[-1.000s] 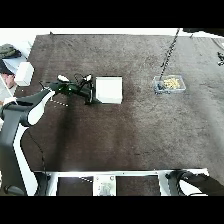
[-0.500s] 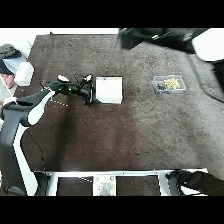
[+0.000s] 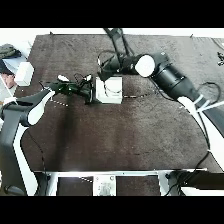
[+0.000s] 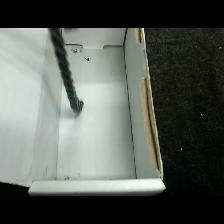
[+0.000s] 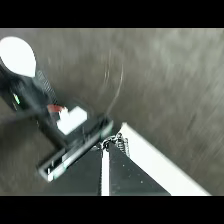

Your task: Fold the box and place the chain.

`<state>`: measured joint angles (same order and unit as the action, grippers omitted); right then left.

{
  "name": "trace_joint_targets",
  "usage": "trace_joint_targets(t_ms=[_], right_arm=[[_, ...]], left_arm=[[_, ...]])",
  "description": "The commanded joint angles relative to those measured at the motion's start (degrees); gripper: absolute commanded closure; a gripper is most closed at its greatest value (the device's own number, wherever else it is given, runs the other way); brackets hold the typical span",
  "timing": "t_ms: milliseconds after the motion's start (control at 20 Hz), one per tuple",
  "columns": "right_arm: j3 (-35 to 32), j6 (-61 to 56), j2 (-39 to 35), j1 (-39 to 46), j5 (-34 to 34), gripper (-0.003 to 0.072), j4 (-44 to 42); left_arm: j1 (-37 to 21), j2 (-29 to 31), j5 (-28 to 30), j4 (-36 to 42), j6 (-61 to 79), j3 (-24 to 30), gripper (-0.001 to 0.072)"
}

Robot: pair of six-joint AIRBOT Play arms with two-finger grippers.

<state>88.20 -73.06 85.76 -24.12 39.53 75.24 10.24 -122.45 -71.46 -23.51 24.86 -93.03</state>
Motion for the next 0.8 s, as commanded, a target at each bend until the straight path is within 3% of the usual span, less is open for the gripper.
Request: trace_joint_targets(t_ms=[0,150,350,500,750], right_arm=[[-3.7,-2.2,2.1,0.7,0.1,0.0309,4.1],[-8.9,-7.3,-2.3,5.6,2.1,0.0312,8.7],[-23.5,-15.9,-14.0,17.9,1.6,0.0311,8.7],[-31.7,-21.7,-16.0,26.7,0.7,0.0311,8.6],[-41.2,-23.9,-13.3,33.0,-11.9,0.0312,3.6]], left_arm=[[-0.1,0.0,0.0,0.0,0.0,0.0,0.0305],[-0.1,0.0,0.0,0.0,0.0,0.0,0.0305],[-0.1,0.0,0.0,0.0,0.0,0.0,0.0305],[-0.1,0.0,0.0,0.0,0.0,0.0,0.0305],[-0.1,0.0,0.0,0.0,0.0,0.0,0.0305]])
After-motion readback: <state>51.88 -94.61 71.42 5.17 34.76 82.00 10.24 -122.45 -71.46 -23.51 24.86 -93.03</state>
